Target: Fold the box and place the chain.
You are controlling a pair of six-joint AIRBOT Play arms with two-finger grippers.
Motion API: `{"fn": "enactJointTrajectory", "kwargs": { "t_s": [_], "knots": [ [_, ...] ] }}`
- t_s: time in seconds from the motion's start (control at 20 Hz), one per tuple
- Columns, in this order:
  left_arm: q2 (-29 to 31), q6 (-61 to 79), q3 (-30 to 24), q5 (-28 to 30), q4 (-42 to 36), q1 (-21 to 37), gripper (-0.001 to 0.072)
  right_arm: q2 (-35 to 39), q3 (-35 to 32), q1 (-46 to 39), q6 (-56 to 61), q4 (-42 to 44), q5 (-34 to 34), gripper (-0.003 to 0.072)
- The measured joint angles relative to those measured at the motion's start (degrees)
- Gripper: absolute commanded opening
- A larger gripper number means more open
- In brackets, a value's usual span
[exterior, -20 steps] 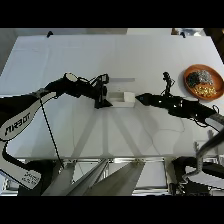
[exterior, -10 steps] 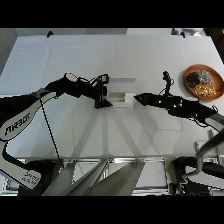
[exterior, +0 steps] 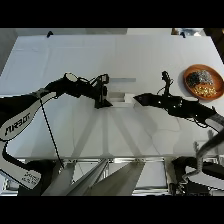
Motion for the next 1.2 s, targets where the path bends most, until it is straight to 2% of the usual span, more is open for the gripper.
{"fn": "enactJointTrajectory", "kwargs": {
  "t_s": [0.15,0.25,0.45,0.7,0.9,1.05,1.2],
  "knots": [
    [0.0,0.0,0.0,0.0,0.0,0.0,0.0259,0.1,0.0,2.5,-1.2,0.9,-0.5,0.0105],
    [0.0,0.0,0.0,0.0,0.0,0.0,0.0259,0.1,0.3,3.9,-1.8,1.7,-2.0,0.0040],
    [0.0,0.0,0.0,0.0,0.0,0.0,0.0259,0.2,3.2,5.1,-1.7,0.7,-3.7,0.0034],
    [0.0,0.0,0.0,0.0,0.0,0.0,0.0259,1.3,9.7,5.9,6.5,-13.0,-3.4,0.0034],
    [0.0,0.0,0.0,0.0,0.0,0.0,0.0259,7.5,13.2,5.1,9.7,-17.9,-3.6,0.0013],
    [0.0,0.0,0.0,0.0,0.0,0.0,0.0259,12.4,14.0,0.5,14.9,-23.3,-4.4,0.0008],
    [0.0,0.0,0.0,0.0,0.0,0.0,0.0259,14.0,14.3,-7.3,23.8,-32.4,-1.9,0.0006]
  ]
}}
